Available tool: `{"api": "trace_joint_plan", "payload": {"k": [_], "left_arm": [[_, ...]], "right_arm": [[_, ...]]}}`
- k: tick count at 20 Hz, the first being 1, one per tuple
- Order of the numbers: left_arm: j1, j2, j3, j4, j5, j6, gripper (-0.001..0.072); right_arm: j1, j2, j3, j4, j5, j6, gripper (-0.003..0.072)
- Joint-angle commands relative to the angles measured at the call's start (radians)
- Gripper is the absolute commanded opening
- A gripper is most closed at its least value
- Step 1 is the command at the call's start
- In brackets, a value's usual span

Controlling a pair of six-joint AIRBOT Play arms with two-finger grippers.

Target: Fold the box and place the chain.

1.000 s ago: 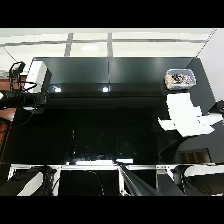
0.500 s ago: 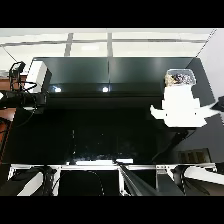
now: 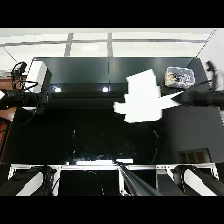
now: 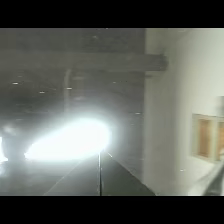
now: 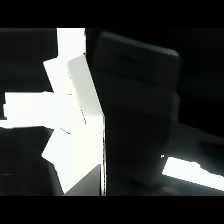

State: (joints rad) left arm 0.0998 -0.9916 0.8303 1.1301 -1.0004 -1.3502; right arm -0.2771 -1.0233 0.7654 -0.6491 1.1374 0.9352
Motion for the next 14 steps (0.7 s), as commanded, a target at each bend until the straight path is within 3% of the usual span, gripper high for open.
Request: {"api": "trace_joint_plan", "payload": {"k": [1, 5, 6, 7, 8, 12, 14], "left_arm": [[-0.029, -0.044, -0.001, -0.122, 0.006, 0.022, 0.0024], [-0.158, -0.159, 0.000, -0.221, 0.041, 0.050, 0.0027], [-0.189, -0.190, 0.001, -0.240, 0.070, 0.050, 0.0091], [-0.216, -0.224, 0.007, -0.263, 0.085, 0.068, 0.0457], [-0.235, -0.261, 0.023, -0.301, 0.082, 0.096, 0.0704], [-0.242, -0.445, 0.111, -0.607, -0.097, 0.315, 0.0705], [-0.243, -0.549, 0.151, -0.632, -0.160, 0.324, 0.0704]], "right_arm": [[0.227, 0.071, -0.232, 0.193, -0.247, -0.014, 0.0017], [0.452, 0.071, -0.338, 0.204, -0.429, -0.016, 0.0017], [0.482, 0.071, -0.339, 0.200, -0.433, -0.016, 0.0017], [0.500, 0.071, -0.339, 0.200, -0.433, -0.016, 0.0017], [0.512, 0.071, -0.339, 0.200, -0.433, -0.016, 0.0017], [0.525, 0.071, -0.339, 0.200, -0.431, -0.016, 0.0017], [0.525, 0.071, -0.339, 0.200, -0.431, -0.017, 0.0017]]}}
